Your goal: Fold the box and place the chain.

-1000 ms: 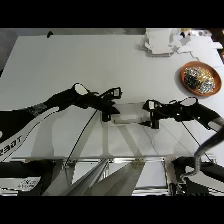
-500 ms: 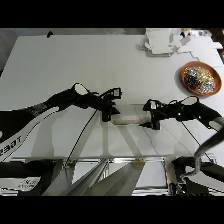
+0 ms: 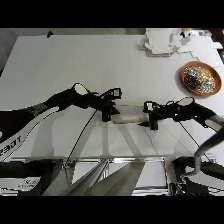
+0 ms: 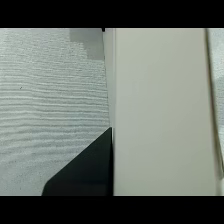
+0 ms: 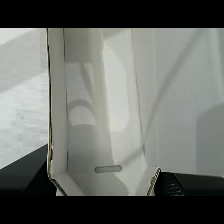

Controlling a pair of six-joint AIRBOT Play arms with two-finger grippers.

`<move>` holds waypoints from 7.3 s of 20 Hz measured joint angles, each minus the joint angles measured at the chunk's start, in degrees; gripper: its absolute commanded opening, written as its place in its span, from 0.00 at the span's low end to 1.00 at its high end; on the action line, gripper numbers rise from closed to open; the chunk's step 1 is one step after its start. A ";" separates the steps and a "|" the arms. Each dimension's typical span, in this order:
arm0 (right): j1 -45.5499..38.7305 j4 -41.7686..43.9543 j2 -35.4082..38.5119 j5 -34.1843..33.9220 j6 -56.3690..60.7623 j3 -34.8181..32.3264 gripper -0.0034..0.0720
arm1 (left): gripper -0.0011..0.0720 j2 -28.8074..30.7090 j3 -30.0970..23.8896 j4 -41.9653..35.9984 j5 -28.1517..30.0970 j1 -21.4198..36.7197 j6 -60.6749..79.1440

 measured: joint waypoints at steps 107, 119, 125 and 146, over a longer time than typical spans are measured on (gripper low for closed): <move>0.50 -3.28 -0.59 -0.98 -0.46 0.00 0.63 | 0.33 20.98 -3.65 35.10 -6.97 -5.14 -32.44; 0.50 -3.23 -0.59 -0.96 -0.46 0.00 0.63 | 0.57 14.62 -6.86 31.06 1.75 -5.22 -19.39; 0.50 -3.23 -0.59 -0.94 -0.46 0.00 0.63 | 0.59 12.87 -6.88 30.77 2.75 -5.60 -18.23; 0.50 -3.21 -0.59 -0.92 -0.42 0.00 0.63 | 0.36 11.17 -6.93 25.92 7.30 -8.15 -17.59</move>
